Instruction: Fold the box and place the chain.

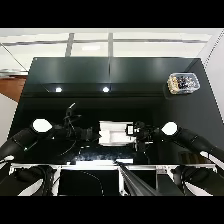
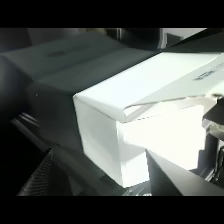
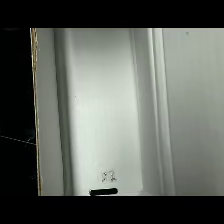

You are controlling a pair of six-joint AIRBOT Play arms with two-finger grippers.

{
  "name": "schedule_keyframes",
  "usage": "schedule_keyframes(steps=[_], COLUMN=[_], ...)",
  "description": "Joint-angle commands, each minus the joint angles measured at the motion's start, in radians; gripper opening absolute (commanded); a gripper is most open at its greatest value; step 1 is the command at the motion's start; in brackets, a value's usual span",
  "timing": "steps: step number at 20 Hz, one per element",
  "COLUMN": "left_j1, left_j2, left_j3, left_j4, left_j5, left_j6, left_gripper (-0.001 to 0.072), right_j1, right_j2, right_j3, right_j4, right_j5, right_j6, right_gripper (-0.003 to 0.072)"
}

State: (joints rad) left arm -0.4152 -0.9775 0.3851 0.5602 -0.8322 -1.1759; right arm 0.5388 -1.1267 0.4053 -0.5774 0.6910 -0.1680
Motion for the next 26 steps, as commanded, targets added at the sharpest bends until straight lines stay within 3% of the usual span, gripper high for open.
schedule_keyframes(steps=[1, 7, 20, 26], left_j1=[-0.097, -0.213, -0.251, -0.338], left_j2=[0.001, 0.0, -0.001, -0.002], left_j3=[0.002, 0.002, 0.005, 0.095], left_j4=[0.008, 0.05, 0.128, 0.517], left_j5=[0.143, 0.291, 0.309, 0.3], left_j6=[-0.082, -0.217, -0.323, -0.756], left_gripper=[0.0706, 0.0706, 0.0703, 0.07], right_j1=[-0.001, -0.001, -0.001, -0.001], right_j2=[0.0, 0.0, 0.0, 0.0], right_j3=[-0.001, -0.001, -0.001, -0.001], right_j4=[0.0, 0.0, 0.0, 0.001], right_j5=[0.0, 0.0, -0.004, -0.008], right_j6=[0.0, 0.001, 0.004, 0.008], right_gripper=[0.0486, 0.0486, 0.0486, 0.0486])
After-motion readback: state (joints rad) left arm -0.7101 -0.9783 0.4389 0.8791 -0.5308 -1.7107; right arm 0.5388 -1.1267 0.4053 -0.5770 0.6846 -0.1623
